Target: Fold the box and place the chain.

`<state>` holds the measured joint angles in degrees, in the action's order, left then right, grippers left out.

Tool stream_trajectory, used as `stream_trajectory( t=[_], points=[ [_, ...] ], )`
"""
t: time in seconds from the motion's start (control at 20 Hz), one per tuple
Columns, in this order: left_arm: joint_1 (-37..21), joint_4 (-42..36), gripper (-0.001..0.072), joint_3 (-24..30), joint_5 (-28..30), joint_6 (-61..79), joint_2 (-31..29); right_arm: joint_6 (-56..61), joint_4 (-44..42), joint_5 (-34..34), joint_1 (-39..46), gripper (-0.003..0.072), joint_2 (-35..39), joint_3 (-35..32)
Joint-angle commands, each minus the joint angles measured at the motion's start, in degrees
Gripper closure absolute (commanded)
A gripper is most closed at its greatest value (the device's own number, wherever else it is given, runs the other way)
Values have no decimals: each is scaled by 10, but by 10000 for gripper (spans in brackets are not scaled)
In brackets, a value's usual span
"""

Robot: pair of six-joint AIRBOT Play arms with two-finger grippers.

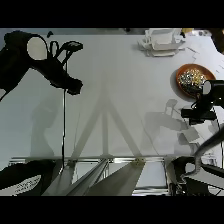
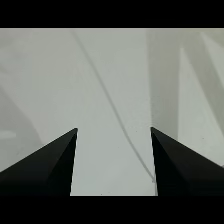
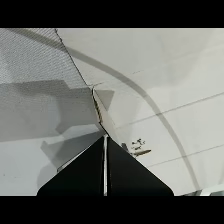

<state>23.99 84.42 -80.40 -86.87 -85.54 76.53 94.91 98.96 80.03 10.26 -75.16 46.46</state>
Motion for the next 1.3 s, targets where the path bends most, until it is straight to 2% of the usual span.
stream_trajectory(
  t=[0.0, 0.45, 0.55, 0.7, 0.8, 0.9, 1.05, 1.15, 1.2, 1.25],
  points=[
    [0, 0, 217, 0, 0, 0, 0, 0, 0, 0, 0, 673, 0, 0],
    [0, 0, 217, 0, 0, 0, 1, 0, -2, -2, 0, 673, 0, 0],
    [0, 0, 217, 0, 0, 0, 1, 0, -2, -46, 0, 673, 0, 0],
    [0, 0, 217, 0, 0, 0, 1, -9, 4, -60, 0, 673, 0, 0],
    [0, 0, 217, 0, 0, 0, 1, -43, 7, -52, 0, 675, 1, 20],
    [0, 0, 217, 0, 0, 0, 1, -76, -14, -15, -6, 674, 21, 70],
    [0, 0, 217, 0, 0, 0, 1, -94, 74, 30, -5, 672, 66, 141],
    [0, 0, 217, 0, 0, 0, 1, -88, 134, 27, -5, 672, 97, 146],
    [0, 0, 217, 0, 0, 0, 1, -83, 150, 27, 0, 651, 101, 146],
    [0, 0, 217, 0, 0, 0, 1, -72, 153, 26, 13, 468, 101, 146]
  ],
)
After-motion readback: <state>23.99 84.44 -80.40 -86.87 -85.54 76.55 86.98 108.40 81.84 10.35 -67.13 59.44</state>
